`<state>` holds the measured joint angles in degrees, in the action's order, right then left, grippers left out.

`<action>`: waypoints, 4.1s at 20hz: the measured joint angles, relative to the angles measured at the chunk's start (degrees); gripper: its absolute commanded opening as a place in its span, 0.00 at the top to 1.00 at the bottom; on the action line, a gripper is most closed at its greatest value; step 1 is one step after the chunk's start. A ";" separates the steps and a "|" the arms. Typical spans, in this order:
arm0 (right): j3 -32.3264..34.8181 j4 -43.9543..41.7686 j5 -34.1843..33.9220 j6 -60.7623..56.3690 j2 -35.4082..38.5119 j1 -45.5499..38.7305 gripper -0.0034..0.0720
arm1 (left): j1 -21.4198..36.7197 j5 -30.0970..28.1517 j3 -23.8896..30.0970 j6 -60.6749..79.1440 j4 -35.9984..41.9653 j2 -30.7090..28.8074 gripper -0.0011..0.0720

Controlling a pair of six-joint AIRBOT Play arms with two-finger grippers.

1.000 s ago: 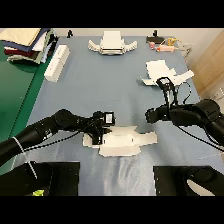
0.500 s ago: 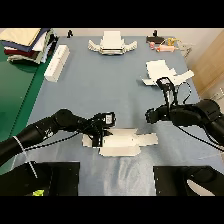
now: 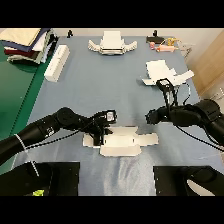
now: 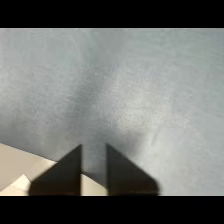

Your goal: Fold the box.

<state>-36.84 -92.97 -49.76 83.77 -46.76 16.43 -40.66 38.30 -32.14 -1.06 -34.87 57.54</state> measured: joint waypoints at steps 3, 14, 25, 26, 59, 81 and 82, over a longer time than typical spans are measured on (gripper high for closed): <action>0.00 -0.50 -3.54 0.11 0.07 0.00 0.95 | 0.00 -0.13 0.00 -0.02 0.02 0.26 0.97; 4.00 -7.26 -17.57 4.44 12.85 22.29 0.71 | 0.02 -0.20 -0.02 -0.04 -0.02 0.42 0.97; 8.20 12.94 -4.59 6.64 -0.17 48.76 0.18 | 0.02 -0.20 -0.02 -0.04 0.00 0.44 0.97; 8.24 14.53 -2.91 5.33 -2.19 49.13 0.18 | 0.00 -0.22 -0.02 -0.04 0.00 0.44 0.97; 11.89 4.94 4.98 22.21 6.32 25.73 0.00 | 0.00 -0.22 -0.02 -0.07 0.20 0.44 0.97; 12.48 -32.33 5.84 79.82 -6.64 3.82 0.00 | 0.00 -0.31 -0.02 -0.07 0.13 0.44 0.97; 12.48 -32.72 5.99 80.48 -6.71 3.69 0.00 | 0.00 -0.28 -0.02 -0.07 0.13 0.44 0.97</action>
<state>-24.36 -125.69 -43.77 164.24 -53.47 20.12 -40.66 38.02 -32.16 -1.13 -34.74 57.98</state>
